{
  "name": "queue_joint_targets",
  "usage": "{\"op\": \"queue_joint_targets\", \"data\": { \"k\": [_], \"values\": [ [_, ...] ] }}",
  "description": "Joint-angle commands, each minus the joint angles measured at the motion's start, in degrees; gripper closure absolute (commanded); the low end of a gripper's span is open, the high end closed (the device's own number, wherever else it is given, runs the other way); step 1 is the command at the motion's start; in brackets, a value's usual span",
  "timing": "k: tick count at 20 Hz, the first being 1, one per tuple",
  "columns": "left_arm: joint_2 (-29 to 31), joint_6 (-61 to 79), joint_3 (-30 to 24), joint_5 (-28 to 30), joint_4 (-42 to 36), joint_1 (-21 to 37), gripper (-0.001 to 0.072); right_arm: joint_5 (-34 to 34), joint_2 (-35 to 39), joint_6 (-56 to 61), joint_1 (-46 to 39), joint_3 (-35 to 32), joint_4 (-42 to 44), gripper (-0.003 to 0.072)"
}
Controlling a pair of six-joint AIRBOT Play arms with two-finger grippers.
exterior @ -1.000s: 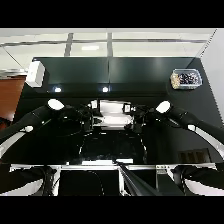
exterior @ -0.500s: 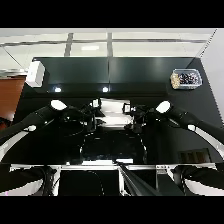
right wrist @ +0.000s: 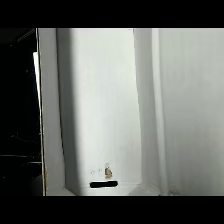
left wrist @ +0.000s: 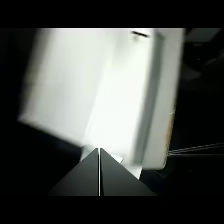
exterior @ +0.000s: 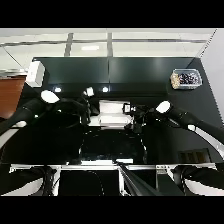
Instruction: Fold the box and place the chain.
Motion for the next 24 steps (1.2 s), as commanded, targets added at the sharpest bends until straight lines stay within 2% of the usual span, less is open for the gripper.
{"op": "queue_joint_targets", "data": {
  "k": [1,4,5,8,12,14,17,21,22,24],
  "values": [
    [5.7,-23.1,1.4,-2.4,14.0,7.6,0.0681,0.0,0.0,0.0,0.0,0.0,0.0,0.0275],
    [4.6,-50.0,-0.7,-3.0,13.4,17.9,0.0680,0.0,0.0,0.0,0.0,0.0,0.0,0.0275],
    [3.0,-57.5,-1.5,-5.4,11.6,21.1,0.0680,0.0,0.0,0.0,0.0,0.0,0.0,0.0275],
    [-5.4,-59.7,-2.5,-14.5,2.3,25.6,0.0679,0.0,0.0,0.0,0.0,0.0,0.0,0.0275],
    [-15.6,-53.3,-1.8,-14.4,-7.9,20.8,0.0676,0.0,0.0,0.0,0.0,0.0,0.0,0.0275],
    [-18.1,-53.1,-1.0,-13.2,-6.0,16.1,0.0676,0.0,0.0,0.0,0.0,0.0,0.0,0.0275],
    [-18.9,-50.8,-0.3,-13.7,-5.5,11.2,0.0677,0.0,0.0,0.0,0.0,0.0,0.0,0.0275],
    [-18.0,-46.7,2.3,-20.6,-6.9,11.1,0.0674,0.0,0.0,0.0,0.0,0.0,0.0,0.0275],
    [-17.6,-46.7,3.1,-21.6,-7.0,11.3,0.0575,0.0,0.0,0.0,0.0,0.0,0.0,0.0275],
    [-17.1,-46.7,5.2,-23.6,-7.0,12.0,0.0231,0.0,0.0,0.0,0.0,0.0,0.0,0.0275]
  ]
}}
